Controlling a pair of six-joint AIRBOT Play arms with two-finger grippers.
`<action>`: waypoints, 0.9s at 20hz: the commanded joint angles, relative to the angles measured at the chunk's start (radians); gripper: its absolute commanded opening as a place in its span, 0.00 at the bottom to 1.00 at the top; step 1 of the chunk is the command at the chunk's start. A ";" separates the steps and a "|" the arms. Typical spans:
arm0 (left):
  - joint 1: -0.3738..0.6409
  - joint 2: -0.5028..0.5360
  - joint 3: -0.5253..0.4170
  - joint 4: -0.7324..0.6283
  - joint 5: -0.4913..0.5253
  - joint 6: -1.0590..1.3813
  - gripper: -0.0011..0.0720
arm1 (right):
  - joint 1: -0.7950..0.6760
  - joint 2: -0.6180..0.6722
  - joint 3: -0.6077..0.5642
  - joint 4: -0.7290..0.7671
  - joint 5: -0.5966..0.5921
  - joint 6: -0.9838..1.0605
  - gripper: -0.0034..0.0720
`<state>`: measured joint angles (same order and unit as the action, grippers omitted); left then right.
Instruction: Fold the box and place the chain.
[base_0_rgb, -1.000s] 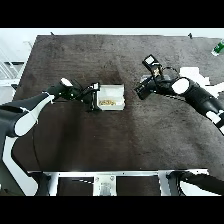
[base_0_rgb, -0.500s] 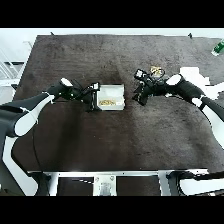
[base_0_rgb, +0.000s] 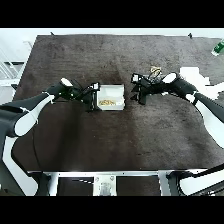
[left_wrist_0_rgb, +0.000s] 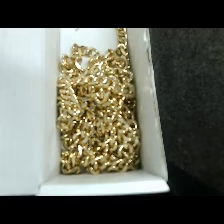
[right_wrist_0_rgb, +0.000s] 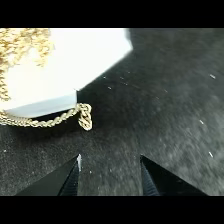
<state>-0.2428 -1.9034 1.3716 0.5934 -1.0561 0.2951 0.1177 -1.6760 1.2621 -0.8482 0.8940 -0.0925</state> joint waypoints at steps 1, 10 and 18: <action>0.000 0.000 0.000 0.000 0.000 0.000 0.59 | 0.002 -0.074 0.081 0.003 0.118 -0.043 0.62; 0.000 0.000 0.000 0.000 0.000 0.000 0.59 | 0.010 -0.166 0.160 0.045 0.174 -0.051 0.62; 0.000 0.000 0.000 0.000 0.000 0.000 0.59 | 0.031 -0.212 0.160 0.025 0.170 -0.065 0.51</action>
<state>-0.2428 -1.9034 1.3716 0.5938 -1.0561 0.2947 0.1452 -1.8729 1.4212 -0.8021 1.0653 -0.1535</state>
